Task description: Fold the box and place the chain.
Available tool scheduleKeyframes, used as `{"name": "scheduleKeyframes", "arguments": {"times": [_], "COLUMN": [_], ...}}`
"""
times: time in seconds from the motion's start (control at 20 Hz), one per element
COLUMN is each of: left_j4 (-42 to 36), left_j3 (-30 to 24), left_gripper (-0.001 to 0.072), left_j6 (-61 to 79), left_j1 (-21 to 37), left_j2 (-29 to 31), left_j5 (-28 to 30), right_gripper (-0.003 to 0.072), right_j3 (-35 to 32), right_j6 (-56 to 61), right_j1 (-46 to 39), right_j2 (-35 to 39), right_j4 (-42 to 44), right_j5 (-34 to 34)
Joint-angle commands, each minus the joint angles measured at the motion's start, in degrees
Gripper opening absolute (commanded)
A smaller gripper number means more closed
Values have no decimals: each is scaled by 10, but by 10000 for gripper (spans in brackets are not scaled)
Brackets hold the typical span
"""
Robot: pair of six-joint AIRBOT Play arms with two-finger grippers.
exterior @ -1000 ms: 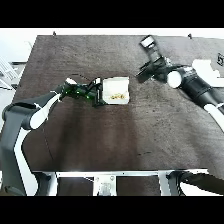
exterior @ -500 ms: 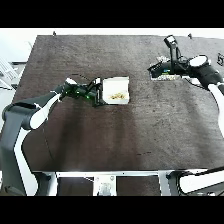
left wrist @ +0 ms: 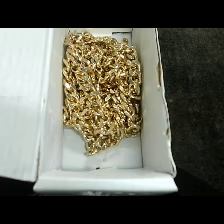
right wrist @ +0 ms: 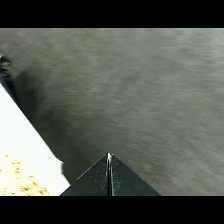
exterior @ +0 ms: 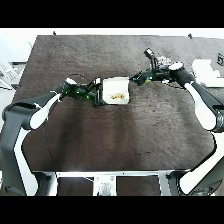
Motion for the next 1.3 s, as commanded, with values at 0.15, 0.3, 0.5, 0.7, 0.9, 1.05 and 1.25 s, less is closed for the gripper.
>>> {"name": "scheduleKeyframes", "arguments": {"times": [0.15,0.3,0.5,0.7,0.9,1.05,1.25], "left_j4": [0,0,0,0,0,0,0], "left_j3": [0,0,0,0,0,0,0], "left_gripper": [471,471,471,471,471,471,471], "left_j6": [0,0,0,0,0,0,0], "left_j1": [0,0,0,0,0,0,0], "left_j2": [0,0,0,0,0,0,0], "left_j5": [0,0,0,0,0,0,0], "right_gripper": [14,15,166,175,259,359,368], "right_j3": [39,63,68,68,68,68,68], "right_j6": [-7,-3,-3,-10,-25,-30,-47], "right_j1": [10,10,12,19,43,61,69], "right_j2": [-11,-11,-11,-11,-11,-11,-11], "right_j4": [13,13,2,2,-32,-67,-67], "right_j5": [112,185,225,225,216,193,192]}}
